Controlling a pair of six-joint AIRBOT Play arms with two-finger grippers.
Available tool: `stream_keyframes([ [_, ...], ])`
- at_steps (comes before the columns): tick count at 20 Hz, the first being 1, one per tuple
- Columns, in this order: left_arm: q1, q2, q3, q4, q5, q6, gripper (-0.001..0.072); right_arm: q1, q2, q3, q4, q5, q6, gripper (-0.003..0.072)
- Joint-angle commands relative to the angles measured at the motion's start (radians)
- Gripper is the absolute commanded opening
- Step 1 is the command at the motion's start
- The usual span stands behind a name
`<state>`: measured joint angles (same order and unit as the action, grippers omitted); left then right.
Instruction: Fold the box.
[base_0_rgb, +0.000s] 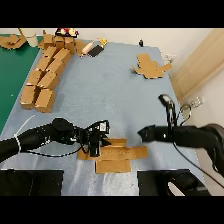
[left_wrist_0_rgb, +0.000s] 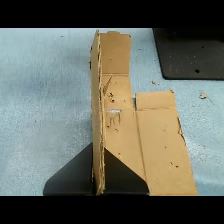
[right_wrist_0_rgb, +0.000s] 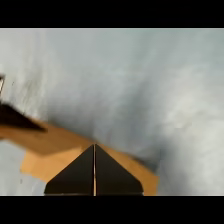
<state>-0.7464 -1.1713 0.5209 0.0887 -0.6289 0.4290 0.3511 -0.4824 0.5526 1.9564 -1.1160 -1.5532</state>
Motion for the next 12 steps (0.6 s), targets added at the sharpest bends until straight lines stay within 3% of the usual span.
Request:
stream_keyframes([
  [1,0.0,0.0,0.0,0.0,0.0,0.0,0.0013,0.132,0.119,-0.072,0.023,-0.134,0.027,0.0],
  [4,0.0,0.0,0.0,0.0,-0.001,0.001,0.0013,0.24,0.112,-0.089,0.094,-0.219,-0.027,0.0],
  [7,0.0,0.0,0.0,0.0,0.0,0.0,0.0012,0.386,0.101,-0.098,0.083,-0.197,-0.044,0.0],
  [12,0.0,0.0,0.0,0.0,-0.001,0.0,0.0013,0.782,0.102,-0.164,-0.258,-0.057,0.145,-0.0001],
])
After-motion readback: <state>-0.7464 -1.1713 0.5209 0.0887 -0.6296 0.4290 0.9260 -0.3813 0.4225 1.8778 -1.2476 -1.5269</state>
